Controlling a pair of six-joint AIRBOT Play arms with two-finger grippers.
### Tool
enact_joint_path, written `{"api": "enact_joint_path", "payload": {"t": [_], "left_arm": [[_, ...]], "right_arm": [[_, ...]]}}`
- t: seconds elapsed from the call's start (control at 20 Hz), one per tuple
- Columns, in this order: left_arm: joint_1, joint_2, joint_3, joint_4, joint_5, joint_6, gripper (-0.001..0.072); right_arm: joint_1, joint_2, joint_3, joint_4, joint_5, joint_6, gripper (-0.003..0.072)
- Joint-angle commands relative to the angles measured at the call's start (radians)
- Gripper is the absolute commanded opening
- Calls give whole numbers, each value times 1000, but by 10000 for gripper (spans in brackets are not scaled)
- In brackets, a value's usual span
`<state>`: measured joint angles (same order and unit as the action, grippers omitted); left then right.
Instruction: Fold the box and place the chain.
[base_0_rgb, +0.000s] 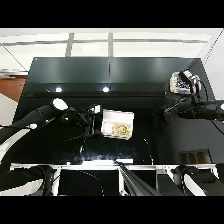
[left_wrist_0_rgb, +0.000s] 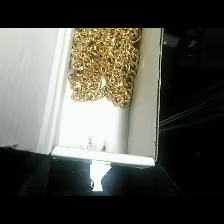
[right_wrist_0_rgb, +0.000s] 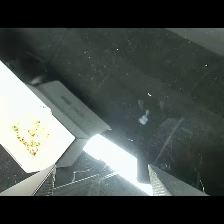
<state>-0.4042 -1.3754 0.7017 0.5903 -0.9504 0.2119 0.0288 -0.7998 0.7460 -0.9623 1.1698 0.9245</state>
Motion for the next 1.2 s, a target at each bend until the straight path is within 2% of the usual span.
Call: {"api": "enact_joint_path", "payload": {"t": [0.0,0.45,0.5,0.55,0.6,0.8,1.0,1.15], "left_arm": [[-24,-18,1,12,2,0,711],[-40,-17,0,37,30,-25,694],[-40,-17,0,37,32,-28,645],[-40,-17,0,37,31,-27,565],[-40,-17,0,37,31,-27,564],[-40,-17,0,37,31,-27,555],[-40,-17,0,37,32,-27,555],[-40,-17,0,37,32,-28,555]], "right_arm": [[0,0,0,0,1,0,704],[0,0,0,0,0,0,704],[0,0,0,1,0,0,704],[0,0,0,2,-1,0,705],[4,0,0,2,-10,4,705],[147,-18,1,0,-191,137,705],[306,-148,2,34,-405,186,705],[354,-249,2,92,-436,101,705]]}}
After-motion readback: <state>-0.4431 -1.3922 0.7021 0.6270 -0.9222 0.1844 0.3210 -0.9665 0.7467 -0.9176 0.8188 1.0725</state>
